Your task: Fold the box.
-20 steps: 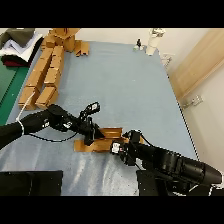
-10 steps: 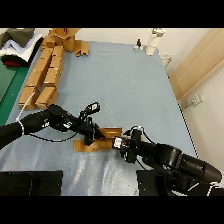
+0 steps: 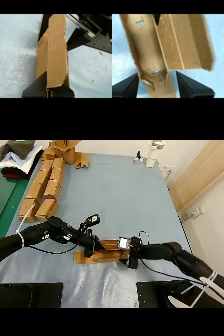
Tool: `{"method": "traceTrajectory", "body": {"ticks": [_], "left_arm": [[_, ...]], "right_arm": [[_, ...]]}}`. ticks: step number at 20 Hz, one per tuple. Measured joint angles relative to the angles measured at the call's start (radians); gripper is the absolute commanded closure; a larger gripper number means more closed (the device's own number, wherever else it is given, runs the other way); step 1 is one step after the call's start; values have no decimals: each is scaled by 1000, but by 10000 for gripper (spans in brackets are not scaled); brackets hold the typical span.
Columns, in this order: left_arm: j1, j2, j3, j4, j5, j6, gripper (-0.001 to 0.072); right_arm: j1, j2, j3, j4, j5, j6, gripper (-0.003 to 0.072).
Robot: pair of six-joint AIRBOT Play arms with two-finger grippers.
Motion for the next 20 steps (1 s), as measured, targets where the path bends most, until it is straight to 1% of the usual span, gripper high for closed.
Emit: {"method": "traceTrajectory", "body": {"ticks": [3,6,8,11,16,17,20], "left_arm": [[0,0,0,0,0,0,697],[0,0,0,0,0,0,697],[0,0,0,0,-1,0,698],[0,0,0,0,-1,0,697],[0,0,0,0,0,0,698],[0,0,0,0,-1,0,698],[0,0,0,0,-1,0,698]], "right_arm": [[-58,-94,64,76,-75,-120,-30],[-79,-179,121,102,-149,-170,-28],[-85,-210,142,114,-189,-185,-24],[-89,-224,156,116,-231,-193,-23],[-91,-225,163,104,-256,-198,-21],[-91,-226,164,97,-255,-198,-11],[-87,-239,164,79,-225,-198,-11]]}}
